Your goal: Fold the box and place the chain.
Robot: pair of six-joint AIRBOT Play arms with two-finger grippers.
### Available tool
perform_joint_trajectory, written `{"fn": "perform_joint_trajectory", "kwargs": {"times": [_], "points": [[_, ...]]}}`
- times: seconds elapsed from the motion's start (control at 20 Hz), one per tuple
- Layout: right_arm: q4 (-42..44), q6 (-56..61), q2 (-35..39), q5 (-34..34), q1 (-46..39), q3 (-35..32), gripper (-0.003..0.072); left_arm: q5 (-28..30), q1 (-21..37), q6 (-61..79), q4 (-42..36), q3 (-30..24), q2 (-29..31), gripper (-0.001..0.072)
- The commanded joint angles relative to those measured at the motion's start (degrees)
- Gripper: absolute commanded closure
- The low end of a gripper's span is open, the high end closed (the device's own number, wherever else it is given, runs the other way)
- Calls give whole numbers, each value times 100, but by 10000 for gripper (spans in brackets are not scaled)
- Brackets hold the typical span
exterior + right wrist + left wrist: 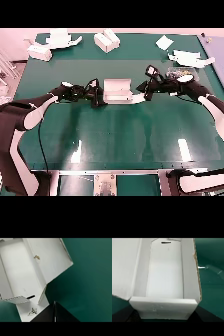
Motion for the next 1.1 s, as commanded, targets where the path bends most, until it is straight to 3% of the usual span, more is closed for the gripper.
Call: {"fn": "perform_joint_trajectory", "kwargs": {"times": [0.0,0.25,0.3,0.35,0.4,0.5,0.55,0.65,0.7,0.75,1.05], "points": [[2,678,236,4,-186,4,680,11,4,2,2,0,4,241],[-435,664,96,149,68,-4,659,11,4,2,2,0,4,241],[-599,544,28,254,105,-4,538,11,4,0,2,0,4,241],[-697,420,-31,339,116,-4,501,9,4,0,2,0,4,241],[-713,251,-92,400,116,-4,406,9,4,0,2,0,4,241],[-715,-44,-162,415,114,-2,406,9,4,0,2,0,4,241],[-717,-118,-186,411,114,-2,408,9,4,0,2,0,4,241],[-785,-114,-214,376,101,-2,497,9,4,0,2,0,4,241],[-964,28,-212,227,74,-2,554,9,4,2,2,0,4,241],[-1091,293,-212,39,31,4,669,9,4,0,2,0,4,241],[-1093,2048,-109,-188,-221,258,680,13,4,2,2,0,4,241]]}}
